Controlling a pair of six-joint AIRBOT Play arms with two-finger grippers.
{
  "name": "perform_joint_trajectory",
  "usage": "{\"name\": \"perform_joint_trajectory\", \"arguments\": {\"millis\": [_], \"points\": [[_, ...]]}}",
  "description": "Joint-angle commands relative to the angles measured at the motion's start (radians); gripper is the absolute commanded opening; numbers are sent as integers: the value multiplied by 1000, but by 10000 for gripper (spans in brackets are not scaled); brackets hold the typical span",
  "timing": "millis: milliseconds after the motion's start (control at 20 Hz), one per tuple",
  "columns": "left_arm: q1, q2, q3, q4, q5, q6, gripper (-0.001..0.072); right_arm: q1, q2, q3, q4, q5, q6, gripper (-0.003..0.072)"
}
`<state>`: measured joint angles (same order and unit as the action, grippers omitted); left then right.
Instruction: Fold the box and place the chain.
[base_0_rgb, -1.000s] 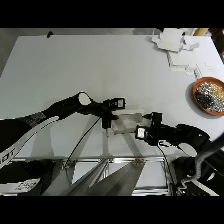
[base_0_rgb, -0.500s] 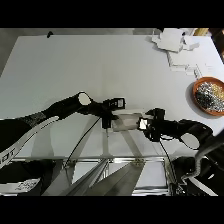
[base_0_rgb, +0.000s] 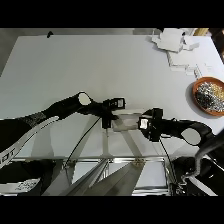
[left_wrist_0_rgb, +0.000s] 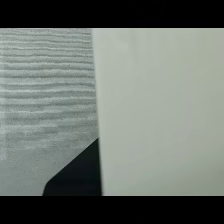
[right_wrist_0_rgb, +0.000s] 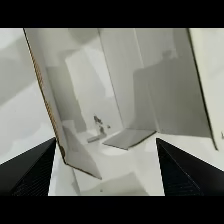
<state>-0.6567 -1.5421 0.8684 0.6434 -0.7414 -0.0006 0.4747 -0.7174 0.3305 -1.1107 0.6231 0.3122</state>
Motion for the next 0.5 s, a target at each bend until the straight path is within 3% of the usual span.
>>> {"name": "perform_joint_trajectory", "arguments": {"millis": [0, 450], "points": [[0, 0, -1, 0, 0, 0, 10, -66, -5, 1, 48, 48, -95, 686], [0, 0, -1, 0, 0, 0, 10, -194, -144, 33, 262, 102, -352, 686]]}}
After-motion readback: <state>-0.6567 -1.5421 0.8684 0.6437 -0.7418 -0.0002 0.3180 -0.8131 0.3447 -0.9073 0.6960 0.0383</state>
